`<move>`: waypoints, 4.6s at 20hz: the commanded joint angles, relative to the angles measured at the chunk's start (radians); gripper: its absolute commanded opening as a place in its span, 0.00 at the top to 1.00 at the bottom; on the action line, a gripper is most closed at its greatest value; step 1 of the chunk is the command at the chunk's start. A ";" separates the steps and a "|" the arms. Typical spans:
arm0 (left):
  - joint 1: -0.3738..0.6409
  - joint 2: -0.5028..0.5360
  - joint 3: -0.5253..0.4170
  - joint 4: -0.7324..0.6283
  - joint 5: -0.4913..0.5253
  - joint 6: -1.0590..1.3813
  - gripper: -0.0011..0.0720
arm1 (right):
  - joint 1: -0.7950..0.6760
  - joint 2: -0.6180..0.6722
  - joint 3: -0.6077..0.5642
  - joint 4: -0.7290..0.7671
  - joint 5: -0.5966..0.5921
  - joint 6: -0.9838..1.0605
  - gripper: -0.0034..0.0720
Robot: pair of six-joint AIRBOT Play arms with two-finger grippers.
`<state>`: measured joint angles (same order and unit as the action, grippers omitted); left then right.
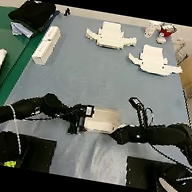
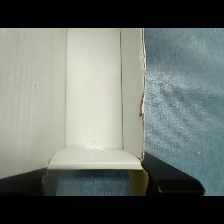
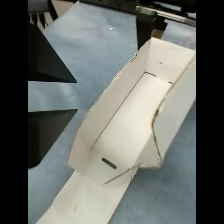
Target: Fold the box.
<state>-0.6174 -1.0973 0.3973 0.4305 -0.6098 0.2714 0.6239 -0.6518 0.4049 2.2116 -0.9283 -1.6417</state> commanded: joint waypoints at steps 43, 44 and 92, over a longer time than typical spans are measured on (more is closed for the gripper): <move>0.000 0.000 0.000 0.000 0.000 0.000 0.34 | -0.074 0.064 -0.062 -0.345 0.004 -0.803 0.07; 0.000 0.000 0.000 0.000 0.000 0.000 0.34 | -0.074 0.032 -0.061 -0.344 0.053 -0.854 0.07; 0.000 0.000 0.000 0.000 0.000 0.000 0.34 | -0.746 -0.208 0.123 -0.272 -0.284 -0.029 0.95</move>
<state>-0.6174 -1.0977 0.3969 0.4301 -0.6102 0.2710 0.1074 -0.8261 0.5472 1.6009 -1.1942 -1.5547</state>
